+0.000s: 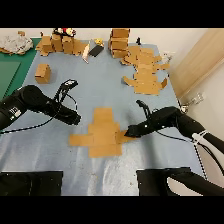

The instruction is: Fold the box.

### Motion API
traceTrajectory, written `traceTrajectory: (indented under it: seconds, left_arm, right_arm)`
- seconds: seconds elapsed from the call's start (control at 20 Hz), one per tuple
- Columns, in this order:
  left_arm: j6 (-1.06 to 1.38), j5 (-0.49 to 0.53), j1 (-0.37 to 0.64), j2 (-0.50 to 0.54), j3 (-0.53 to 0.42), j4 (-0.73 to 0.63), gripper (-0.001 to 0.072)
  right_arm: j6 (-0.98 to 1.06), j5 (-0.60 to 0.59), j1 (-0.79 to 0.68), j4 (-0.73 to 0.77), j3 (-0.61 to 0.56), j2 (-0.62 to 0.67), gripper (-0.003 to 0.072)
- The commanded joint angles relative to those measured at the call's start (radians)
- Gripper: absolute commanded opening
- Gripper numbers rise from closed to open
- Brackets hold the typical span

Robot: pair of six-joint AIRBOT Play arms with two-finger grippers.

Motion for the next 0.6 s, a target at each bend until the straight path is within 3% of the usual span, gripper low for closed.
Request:
traceTrajectory:
  seconds: [0.0,0.1,0.2,0.55]
  left_arm:
    - [0.001,-0.033,0.009,-0.002,0.0,-0.014,0.004]
    - [-0.012,-0.06,0.014,-0.011,0.0,-0.018,0.0513]
    - [-0.018,-0.06,0.014,-0.013,0.0,-0.015,0.0462]
    - [-0.005,-0.054,0.014,-0.114,-0.016,-0.029,0.0463]
  right_arm:
    - [-0.15,0.049,0.069,0.097,-0.082,0.055,-0.0003]
    - [-0.174,0.088,0.111,0.095,-0.135,0.128,-0.0003]
    - [-0.179,0.141,0.148,0.093,-0.19,0.206,-0.0002]
    - [-0.179,0.2,0.18,0.071,-0.259,0.333,-0.0002]
